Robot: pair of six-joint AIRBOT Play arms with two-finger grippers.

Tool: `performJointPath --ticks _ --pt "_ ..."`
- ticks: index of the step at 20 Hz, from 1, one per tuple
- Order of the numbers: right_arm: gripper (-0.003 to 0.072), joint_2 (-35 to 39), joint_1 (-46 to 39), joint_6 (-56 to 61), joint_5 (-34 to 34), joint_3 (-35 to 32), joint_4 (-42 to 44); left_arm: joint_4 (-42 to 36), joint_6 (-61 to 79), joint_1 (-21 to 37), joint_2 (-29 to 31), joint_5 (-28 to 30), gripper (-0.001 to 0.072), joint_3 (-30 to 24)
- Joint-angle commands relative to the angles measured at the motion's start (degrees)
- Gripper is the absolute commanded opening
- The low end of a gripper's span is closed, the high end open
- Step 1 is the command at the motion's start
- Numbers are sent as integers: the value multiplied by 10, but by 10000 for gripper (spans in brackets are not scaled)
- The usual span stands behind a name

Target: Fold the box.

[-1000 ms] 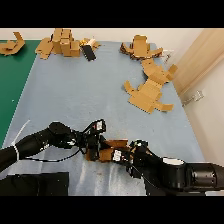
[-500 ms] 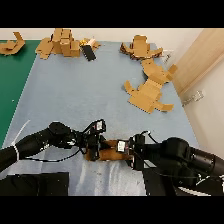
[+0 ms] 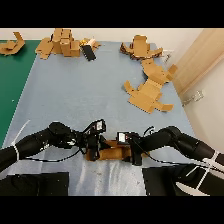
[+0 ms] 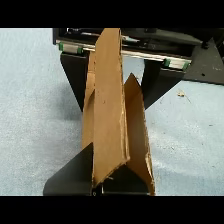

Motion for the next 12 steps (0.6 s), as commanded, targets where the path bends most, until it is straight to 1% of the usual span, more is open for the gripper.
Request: performJointPath --ticks 1,7,12 --pt "720 -17 -12 -42 -5 1 10 0 0 1 0 0 16 1" --pt "716 -17 -12 -24 -17 1 3 0 0 1 0 0 15 1" --pt "703 -29 -11 -24 27 1 6 0 0 1 0 0 16 1"
